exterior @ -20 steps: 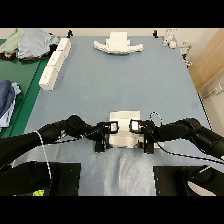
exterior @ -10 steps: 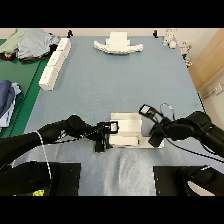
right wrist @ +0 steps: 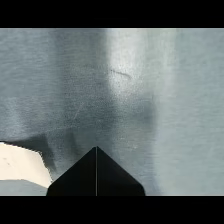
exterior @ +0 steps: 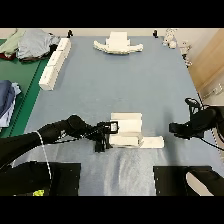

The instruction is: Fold the box.

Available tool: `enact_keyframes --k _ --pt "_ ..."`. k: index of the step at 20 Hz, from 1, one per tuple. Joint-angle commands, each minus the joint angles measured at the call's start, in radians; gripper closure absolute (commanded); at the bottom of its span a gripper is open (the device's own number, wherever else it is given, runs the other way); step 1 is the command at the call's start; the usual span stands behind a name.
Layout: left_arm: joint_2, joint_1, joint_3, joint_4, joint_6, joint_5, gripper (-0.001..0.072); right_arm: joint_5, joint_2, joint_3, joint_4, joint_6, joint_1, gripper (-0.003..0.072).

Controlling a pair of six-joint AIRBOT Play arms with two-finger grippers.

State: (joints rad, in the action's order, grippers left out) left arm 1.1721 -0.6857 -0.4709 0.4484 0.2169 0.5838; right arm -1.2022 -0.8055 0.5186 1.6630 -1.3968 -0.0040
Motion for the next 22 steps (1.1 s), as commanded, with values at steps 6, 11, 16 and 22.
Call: enact_keyframes --k 6,11,16,22 --pt "0.000 0.000 0.000 0.000 0.000 0.000 0.0188 -0.134 -0.203 -0.047 0.491 -0.370 -0.326 0.0684" --pt "0.000 0.000 0.000 0.000 0.000 0.000 0.0188 -0.139 -0.254 -0.103 0.560 -0.431 -0.327 0.0684" --pt "0.000 0.000 0.000 0.000 0.000 0.000 0.0188 -0.178 -0.247 -0.107 0.671 -0.482 -0.325 0.0684" --pt "0.000 0.000 0.000 0.000 0.000 0.000 0.0188 -0.125 -0.238 -0.141 0.672 -0.496 -0.313 0.0684"
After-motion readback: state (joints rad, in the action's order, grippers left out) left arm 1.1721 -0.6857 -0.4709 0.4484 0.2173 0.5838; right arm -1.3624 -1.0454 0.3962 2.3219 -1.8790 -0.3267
